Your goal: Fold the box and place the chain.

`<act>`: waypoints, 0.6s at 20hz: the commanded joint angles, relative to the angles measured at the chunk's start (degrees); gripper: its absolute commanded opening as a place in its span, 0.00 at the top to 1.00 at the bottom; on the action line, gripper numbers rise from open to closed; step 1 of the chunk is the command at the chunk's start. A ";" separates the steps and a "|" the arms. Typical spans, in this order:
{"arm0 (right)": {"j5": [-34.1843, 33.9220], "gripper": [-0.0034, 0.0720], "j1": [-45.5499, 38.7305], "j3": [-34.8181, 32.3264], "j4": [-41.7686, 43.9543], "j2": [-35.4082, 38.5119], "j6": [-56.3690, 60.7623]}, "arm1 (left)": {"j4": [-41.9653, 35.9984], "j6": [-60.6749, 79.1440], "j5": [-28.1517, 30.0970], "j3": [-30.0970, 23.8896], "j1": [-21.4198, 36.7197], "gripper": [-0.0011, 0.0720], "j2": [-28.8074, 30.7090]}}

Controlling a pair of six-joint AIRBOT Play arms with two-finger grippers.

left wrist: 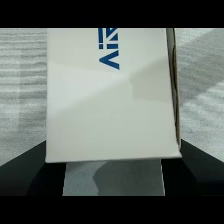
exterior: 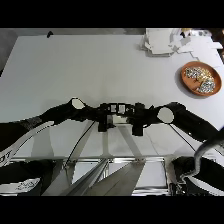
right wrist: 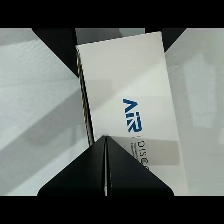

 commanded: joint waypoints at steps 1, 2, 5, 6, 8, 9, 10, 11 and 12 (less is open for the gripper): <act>-1.20 0.93 0.04 0.02 0.00 1.95 0.04 | 0.02 0.00 0.02 0.00 0.07 0.61 0.04; -2.05 0.93 0.04 0.02 0.00 3.39 0.11 | 0.00 0.00 0.00 0.00 0.07 0.61 0.04; -3.39 0.93 -0.02 0.13 -0.94 8.87 1.90 | 0.02 0.00 0.00 0.00 0.07 0.61 0.04; -3.32 0.93 -0.02 0.13 -2.16 10.78 3.52 | 0.02 0.00 0.02 0.00 0.07 0.61 0.04; -2.21 0.93 -1.53 0.13 -4.76 14.88 10.38 | 0.02 0.00 0.02 0.00 0.07 0.61 0.04; -0.26 0.93 -3.41 0.13 -5.95 16.85 14.56 | 0.00 0.00 0.00 0.00 0.07 0.61 0.04; 2.67 0.93 -5.77 0.13 -7.21 18.43 18.86 | 0.02 0.00 0.02 0.00 0.07 0.61 0.04; 6.93 0.93 -8.94 0.11 -8.81 19.67 23.50 | 0.00 0.00 0.02 0.00 0.07 0.61 0.04; 11.91 0.93 -12.24 0.11 -10.69 20.20 27.50 | 0.00 0.00 0.02 0.00 0.07 0.61 0.04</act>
